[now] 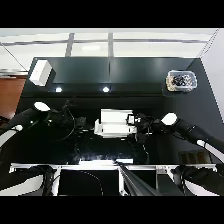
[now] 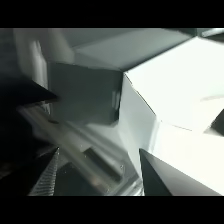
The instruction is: Fold the box and place the chain.
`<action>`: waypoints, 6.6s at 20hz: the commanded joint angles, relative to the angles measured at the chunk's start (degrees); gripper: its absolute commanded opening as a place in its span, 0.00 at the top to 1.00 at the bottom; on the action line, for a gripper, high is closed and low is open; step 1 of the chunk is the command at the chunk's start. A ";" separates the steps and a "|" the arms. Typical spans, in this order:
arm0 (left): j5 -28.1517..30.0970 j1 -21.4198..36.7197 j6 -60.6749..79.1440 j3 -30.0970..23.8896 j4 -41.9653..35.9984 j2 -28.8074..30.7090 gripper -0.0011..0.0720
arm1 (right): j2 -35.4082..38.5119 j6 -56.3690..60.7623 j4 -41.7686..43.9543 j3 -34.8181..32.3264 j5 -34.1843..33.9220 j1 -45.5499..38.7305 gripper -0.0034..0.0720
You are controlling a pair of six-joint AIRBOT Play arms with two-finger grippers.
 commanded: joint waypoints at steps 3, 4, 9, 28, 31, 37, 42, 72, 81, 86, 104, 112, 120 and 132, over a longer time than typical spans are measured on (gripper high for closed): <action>-3.39 -1.81 3.32 3.80 0.44 1.92 0.20 | 0.00 0.00 0.02 0.00 0.00 0.04 0.38; -3.15 -3.41 3.32 3.87 0.48 1.90 0.20 | 0.00 0.00 0.02 0.00 0.00 0.04 0.38; 7.34 -11.45 -2.29 4.02 2.10 1.90 0.20 | 0.00 0.00 0.02 0.00 0.00 0.04 0.38; 4.98 -23.32 -34.16 13.70 25.44 1.90 0.44 | 0.00 0.00 0.02 0.00 0.00 0.04 0.38; 5.03 -25.00 -35.06 15.13 25.59 1.90 0.46 | 0.00 0.00 0.02 0.00 0.00 0.04 0.38; 5.25 -28.09 -44.89 16.65 31.69 1.77 0.45 | 0.00 0.02 0.02 0.00 0.00 0.04 0.38; 5.20 -29.05 -50.01 16.65 32.74 1.77 0.45 | 0.00 0.00 0.02 0.00 0.00 0.04 0.38; 2.12 -36.30 -64.96 23.52 44.41 -3.65 0.45 | 0.00 0.00 0.02 0.00 0.00 0.04 0.38; -1.42 -38.29 -69.44 27.98 49.33 -7.96 0.51 | 0.00 0.00 0.02 0.00 0.00 0.04 0.38; -3.82 -38.40 -69.96 31.10 50.95 -10.60 0.53 | 0.00 0.00 0.02 0.00 0.00 0.04 0.38; -3.50 -39.71 -72.43 32.22 51.36 -13.35 0.88 | 0.00 0.00 0.02 0.00 0.00 0.04 0.38; -3.82 -39.71 -72.43 32.68 51.30 -13.35 0.67 | 0.00 0.00 0.02 0.00 0.00 0.04 0.38; -4.68 -39.71 -72.48 32.63 51.28 -13.35 0.06 | 0.00 0.02 0.02 0.00 0.00 0.04 0.38; -5.55 -39.71 -71.71 32.59 51.34 -13.44 0.95 | 1.31 0.35 -1.20 0.26 4.83 0.02 0.08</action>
